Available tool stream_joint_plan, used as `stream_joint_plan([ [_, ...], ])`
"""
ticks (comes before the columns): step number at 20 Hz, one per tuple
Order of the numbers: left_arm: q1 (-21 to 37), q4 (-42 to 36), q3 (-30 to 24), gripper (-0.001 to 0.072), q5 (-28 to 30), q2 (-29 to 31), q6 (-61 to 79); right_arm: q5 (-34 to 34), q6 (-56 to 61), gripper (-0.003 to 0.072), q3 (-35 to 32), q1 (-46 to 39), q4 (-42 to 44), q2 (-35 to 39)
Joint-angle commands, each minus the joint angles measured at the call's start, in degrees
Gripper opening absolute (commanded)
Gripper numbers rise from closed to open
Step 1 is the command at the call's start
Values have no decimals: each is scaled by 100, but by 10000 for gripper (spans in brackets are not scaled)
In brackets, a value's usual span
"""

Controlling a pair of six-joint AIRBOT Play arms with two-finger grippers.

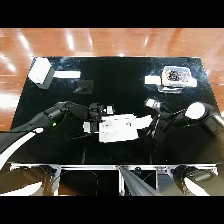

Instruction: Fold the box and place the chain.

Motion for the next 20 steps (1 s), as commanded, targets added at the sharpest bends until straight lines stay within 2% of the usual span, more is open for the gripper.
stream_joint_plan([
  [1, 2, 0, 7, 20, 28, -2, 0, -431, -1274, 706, -258, 629, 39, -76],
  [4, 4, 46, 7, 20, 26, -2, -2, -997, -1755, 706, -260, 973, -85, -109],
  [8, 4, 52, 7, 20, -90, 0, 0, -1128, -1912, 705, -262, 1178, -66, -245],
  [15, 4, 55, 7, 20, -98, 0, -2, -2450, -2184, 705, -262, 1707, -42, -791],
  [18, 2, 37, 7, 21, -96, -2, 0, -2743, -2175, 705, -260, 1762, 468, -820],
  [20, 4, 39, 7, 21, -96, 0, 0, -2734, -2151, 705, -258, 1757, 509, -754],
])
